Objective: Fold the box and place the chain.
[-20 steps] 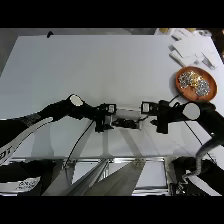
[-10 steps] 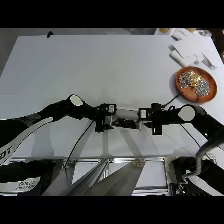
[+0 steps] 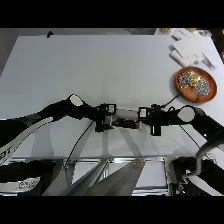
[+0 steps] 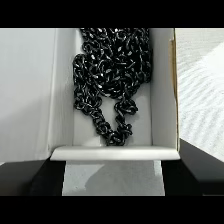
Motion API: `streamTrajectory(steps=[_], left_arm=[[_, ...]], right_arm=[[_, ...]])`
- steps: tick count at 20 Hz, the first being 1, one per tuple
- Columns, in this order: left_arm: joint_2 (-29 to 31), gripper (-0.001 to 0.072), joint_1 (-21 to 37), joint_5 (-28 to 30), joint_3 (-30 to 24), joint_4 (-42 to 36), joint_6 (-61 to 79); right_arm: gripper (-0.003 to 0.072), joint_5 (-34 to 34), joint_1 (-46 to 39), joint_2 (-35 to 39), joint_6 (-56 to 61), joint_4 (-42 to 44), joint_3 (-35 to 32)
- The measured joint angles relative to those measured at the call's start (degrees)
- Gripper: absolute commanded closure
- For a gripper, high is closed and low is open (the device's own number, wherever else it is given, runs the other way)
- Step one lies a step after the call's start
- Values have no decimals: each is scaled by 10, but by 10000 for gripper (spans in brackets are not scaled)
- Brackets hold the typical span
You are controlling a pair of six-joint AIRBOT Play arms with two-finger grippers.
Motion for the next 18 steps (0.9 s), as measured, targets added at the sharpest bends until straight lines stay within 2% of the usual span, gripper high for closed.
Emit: streamTrajectory(steps=[3,6,8,11,13,18], left_arm=[[0,559,0,0,0,0,0],[0,559,0,0,0,0,0],[0,559,0,0,0,0,0],[0,559,0,0,0,0,0],[0,559,0,0,0,0,0],[0,559,0,0,0,0,0]], right_arm=[[670,16,0,44,57,-41,2],[670,70,2,114,92,-58,11],[670,96,8,159,108,-37,14],[670,105,30,196,120,53,17],[670,74,59,200,121,121,18],[670,-81,164,160,124,221,19]])
